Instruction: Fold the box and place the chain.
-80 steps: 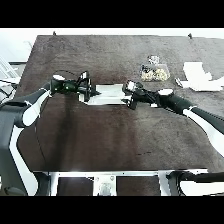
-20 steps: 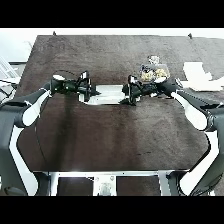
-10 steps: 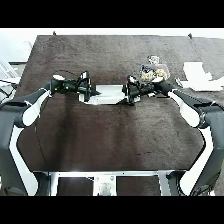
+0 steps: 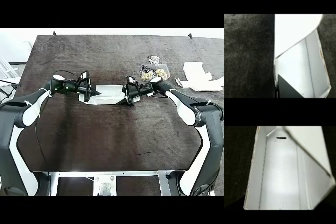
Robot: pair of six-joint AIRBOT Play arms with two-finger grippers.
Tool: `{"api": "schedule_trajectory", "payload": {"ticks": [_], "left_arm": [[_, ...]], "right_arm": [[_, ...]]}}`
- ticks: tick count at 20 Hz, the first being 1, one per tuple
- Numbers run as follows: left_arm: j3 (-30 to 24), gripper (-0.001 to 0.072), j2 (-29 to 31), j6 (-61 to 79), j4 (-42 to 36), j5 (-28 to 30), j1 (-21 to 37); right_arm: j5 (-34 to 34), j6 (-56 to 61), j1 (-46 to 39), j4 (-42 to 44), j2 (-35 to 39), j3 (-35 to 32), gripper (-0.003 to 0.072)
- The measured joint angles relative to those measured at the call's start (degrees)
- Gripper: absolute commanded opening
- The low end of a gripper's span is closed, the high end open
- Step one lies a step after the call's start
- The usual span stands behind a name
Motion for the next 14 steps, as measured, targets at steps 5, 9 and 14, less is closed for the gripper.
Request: {"api": "schedule_trajectory", "payload": {"ticks": [5, 9, 14], "left_arm": [[0.0, 0.0021, 0.0, 0.0, 0.0, 0.0, 0.0], [0.0, 0.0021, 0.0, 0.0, 0.0, 0.0, 0.0], [0.0, 0.0021, 0.0, 0.0, 0.0, -0.1, 0.0]], "right_arm": [[0.1, 0.0, 0.2, -0.1, -0.8, 0.8, 0.0641], [0.0, -0.1, 0.2, -0.2, -1.2, 1.3, 0.0536], [0.0, 0.0, 0.2, -0.1, -1.3, 1.5, 0.0464]]}}
